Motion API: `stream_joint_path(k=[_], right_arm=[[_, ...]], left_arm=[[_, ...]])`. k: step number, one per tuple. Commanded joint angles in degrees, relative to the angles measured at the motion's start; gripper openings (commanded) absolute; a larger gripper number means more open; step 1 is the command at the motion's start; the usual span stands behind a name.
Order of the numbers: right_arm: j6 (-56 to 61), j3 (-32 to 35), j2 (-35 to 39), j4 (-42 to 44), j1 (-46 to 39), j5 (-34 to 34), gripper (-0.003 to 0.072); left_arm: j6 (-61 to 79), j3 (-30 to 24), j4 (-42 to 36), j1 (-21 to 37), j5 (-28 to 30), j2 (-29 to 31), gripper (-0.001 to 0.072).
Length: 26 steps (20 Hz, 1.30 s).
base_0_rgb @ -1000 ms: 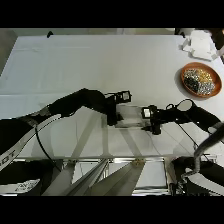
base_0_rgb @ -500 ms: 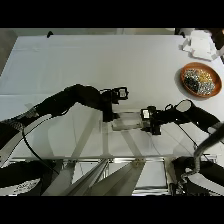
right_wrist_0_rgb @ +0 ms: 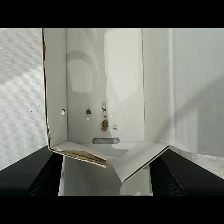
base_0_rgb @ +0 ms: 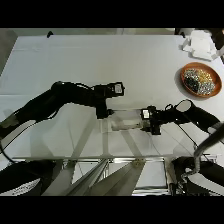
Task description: Fold the box and place the chain.
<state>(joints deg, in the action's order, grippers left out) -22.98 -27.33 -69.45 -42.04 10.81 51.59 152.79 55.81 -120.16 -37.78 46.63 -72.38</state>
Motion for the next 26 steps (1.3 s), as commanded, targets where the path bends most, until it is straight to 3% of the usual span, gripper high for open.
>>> stream_joint_path(k=[1,2,5,7,8,9,11,14,17,19,23,26], right_arm=[[0.0,0.0,0.0,0.0,0.0,0.0,0.0421],[0.0,0.0,0.0,0.0,0.0,0.0,0.0421],[0.0,0.0,0.0,0.0,0.0,0.0,0.0421],[0.0,0.0,0.0,0.0,0.0,0.0,0.0421],[0.0,0.0,0.0,0.0,0.0,0.0,0.0421],[0.0,0.0,0.0,0.0,0.0,0.0,0.0421],[0.0,0.0,0.0,0.0,0.0,0.0,0.0421],[0.0,0.0,0.0,0.0,0.0,0.0,0.0421],[0.0,0.0,0.0,0.0,0.0,0.0,0.0421],[0.0,0.0,0.0,0.0,0.0,0.0,0.0421],[0.0,0.0,0.0,0.0,0.0,0.0,0.0421],[0.0,0.0,0.0,0.0,0.0,0.0,0.0421]], left_arm=[[-6.3,0.0,1.7,0.0,0.2,6.4,0.0686],[-8.3,0.0,1.7,0.0,1.1,7.6,0.0681],[-11.6,0.0,0.3,0.0,7.8,8.5,0.0363],[-11.6,-0.7,-3.1,0.0,12.0,8.4,0.0266],[-11.5,-1.1,-4.8,-0.2,13.5,8.3,0.0145],[-10.9,-1.4,-6.2,-0.3,14.7,8.2,0.0069],[-9.6,-2.4,-9.9,-0.3,15.0,8.2,0.0008],[-5.5,-4.3,-16.1,-0.7,14.8,8.2,0.0007],[-4.9,-6.4,-16.5,-2.6,10.8,8.0,0.0009],[-4.8,-6.8,-16.6,-4.0,4.6,6.6,0.0009],[-16.5,-6.8,-16.2,-4.7,-16.7,0.3,0.0006],[-23.5,-6.8,-15.3,-4.5,-21.1,-5.9,0.0006]])
